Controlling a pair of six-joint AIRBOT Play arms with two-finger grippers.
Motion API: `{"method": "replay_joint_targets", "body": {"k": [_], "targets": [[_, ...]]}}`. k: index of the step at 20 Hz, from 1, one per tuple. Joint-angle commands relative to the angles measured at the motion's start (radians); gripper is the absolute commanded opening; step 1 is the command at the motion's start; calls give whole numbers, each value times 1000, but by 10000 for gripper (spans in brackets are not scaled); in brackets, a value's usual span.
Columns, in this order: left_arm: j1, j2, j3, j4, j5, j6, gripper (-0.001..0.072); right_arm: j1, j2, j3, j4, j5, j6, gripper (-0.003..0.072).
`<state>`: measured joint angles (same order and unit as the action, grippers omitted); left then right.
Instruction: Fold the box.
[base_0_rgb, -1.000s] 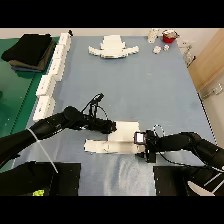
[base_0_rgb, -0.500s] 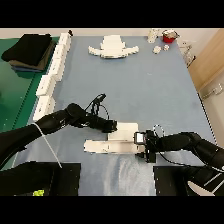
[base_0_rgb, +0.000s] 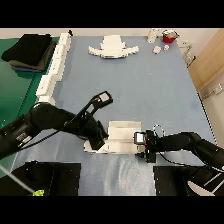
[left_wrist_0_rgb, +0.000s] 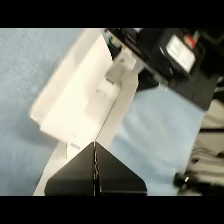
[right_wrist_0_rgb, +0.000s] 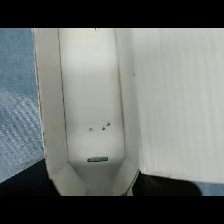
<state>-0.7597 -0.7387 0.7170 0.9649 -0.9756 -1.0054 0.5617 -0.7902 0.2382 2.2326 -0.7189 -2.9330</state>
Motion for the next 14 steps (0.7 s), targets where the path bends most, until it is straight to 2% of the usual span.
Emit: {"method": "replay_joint_targets", "body": {"k": [1, 4, 5, 6, 7, 10, 14], "targets": [[-107, 133, -37, 218, -47, -4, 13, 1, 0, 0, 0, 0, 0, 565], [-138, 172, -109, 251, -76, 60, 16, 1, 0, 0, 0, 0, 0, 565], [-122, 173, -137, 250, -71, 60, 177, 1, 0, 0, 0, 1, 0, 565], [-98, 172, -163, 247, -59, 66, 532, 1, 0, 0, 0, 1, 0, 565], [-68, 172, -192, 246, -35, 90, 659, 1, 0, 0, 0, 0, 0, 565], [6, 170, -270, 196, 38, 278, 658, 1, 0, 0, 0, 0, 0, 565], [44, 109, -322, 6, 143, 505, 657, 1, 0, 0, 0, 0, 0, 565]]}}
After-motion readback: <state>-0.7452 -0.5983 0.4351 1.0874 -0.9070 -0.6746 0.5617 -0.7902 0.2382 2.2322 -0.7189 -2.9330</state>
